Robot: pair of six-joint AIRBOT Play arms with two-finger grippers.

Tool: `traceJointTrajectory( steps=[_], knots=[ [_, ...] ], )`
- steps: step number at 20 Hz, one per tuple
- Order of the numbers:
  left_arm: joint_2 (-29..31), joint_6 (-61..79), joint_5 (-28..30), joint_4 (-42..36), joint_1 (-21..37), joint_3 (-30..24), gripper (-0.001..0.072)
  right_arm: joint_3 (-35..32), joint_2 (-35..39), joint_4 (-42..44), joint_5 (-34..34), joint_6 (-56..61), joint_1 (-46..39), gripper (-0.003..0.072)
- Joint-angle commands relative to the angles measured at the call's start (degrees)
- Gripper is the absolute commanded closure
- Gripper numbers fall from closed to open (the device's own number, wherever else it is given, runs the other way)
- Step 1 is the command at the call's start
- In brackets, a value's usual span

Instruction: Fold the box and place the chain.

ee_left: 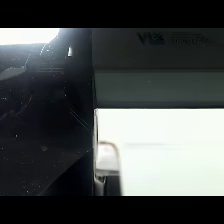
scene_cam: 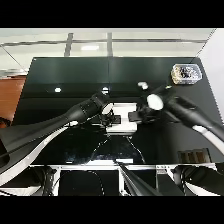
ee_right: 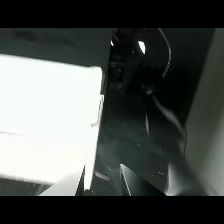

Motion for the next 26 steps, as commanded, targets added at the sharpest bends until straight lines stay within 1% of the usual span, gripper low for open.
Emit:
traceJointTrajectory(
  steps=[1, 2, 4, 5, 6, 7, 9, 10, 11, 12, 14, 16, 17, 19, 20, 22, 26],
  knots=[
    [0.00, 0.00, 0.04, 0.09, 0.07, 0.07, 0.0682, 1.68, 10.21, -2.19, 2.05, -8.33, -5.25, 0.0414],
    [0.00, 0.00, 0.11, 0.17, 0.07, 0.07, 0.0682, 1.66, 12.48, -6.67, 0.13, -9.09, -7.93, 0.0414],
    [0.00, 0.00, 0.48, 0.15, 0.04, 0.07, 0.0682, 1.62, 13.31, -20.94, -4.20, -9.07, -13.55, 0.0411],
    [0.00, 0.00, 0.46, 0.13, 0.04, 0.07, 0.0682, 1.38, 12.52, -25.79, -7.52, -9.07, -16.92, 0.0232],
    [0.00, 0.00, 0.44, 0.11, 0.04, 0.07, 0.0682, 1.38, 10.88, -26.95, -11.30, -9.07, -21.42, -0.0008],
    [0.00, 0.00, 0.39, 0.09, 0.04, 0.07, 0.0682, 1.38, 8.41, -25.49, -15.17, -9.05, -26.56, -0.0007],
    [0.00, 0.00, 0.33, 0.09, 0.04, 0.07, 0.0682, 2.69, 1.57, -18.73, -23.06, -9.03, -36.00, -0.0007],
    [0.00, 0.00, 0.31, 0.07, 0.04, 0.07, 0.0682, 5.40, -2.82, -14.10, -24.65, -9.05, -39.67, -0.0006],
    [0.00, 0.00, 0.31, 0.09, 0.04, 0.07, 0.0682, 9.99, -8.24, -9.49, -24.35, -9.05, -42.77, -0.0006],
    [0.00, 0.00, 0.31, 0.09, 0.04, 0.07, 0.0682, 15.65, -13.94, -5.25, -22.60, -9.03, -45.05, -0.0005],
    [0.00, 0.00, 0.52, 0.09, 0.07, 0.07, 0.0682, 27.87, -24.44, 1.09, -16.74, -7.37, -47.23, -0.0005],
    [0.00, 0.00, 0.44, 0.07, 0.04, 0.07, 0.0682, 40.50, -33.90, 3.48, -10.56, -1.81, -47.76, 0.0005],
    [0.00, 0.00, 0.37, 0.07, 0.04, 0.07, 0.0682, 45.13, -37.16, 4.00, -8.70, 1.20, -47.78, 0.0035],
    [0.00, 0.00, 0.15, -0.07, 0.04, 0.07, 0.0682, 51.63, -41.79, 5.27, -6.97, 6.45, -47.80, 0.0036],
    [0.00, 0.00, -0.02, -0.07, 0.04, 0.07, 0.0682, 53.64, -43.30, 6.32, -6.47, 8.00, -47.91, 0.0036],
    [0.00, 0.00, -0.20, -0.07, 0.04, 0.07, 0.0682, 55.43, -45.22, 7.48, -6.27, 10.43, -48.09, 0.0133],
    [0.00, 0.00, -0.20, -0.07, 0.07, 0.07, 0.0682, 55.43, -46.64, 8.31, -6.36, 10.75, -48.48, 0.0133]
  ],
)
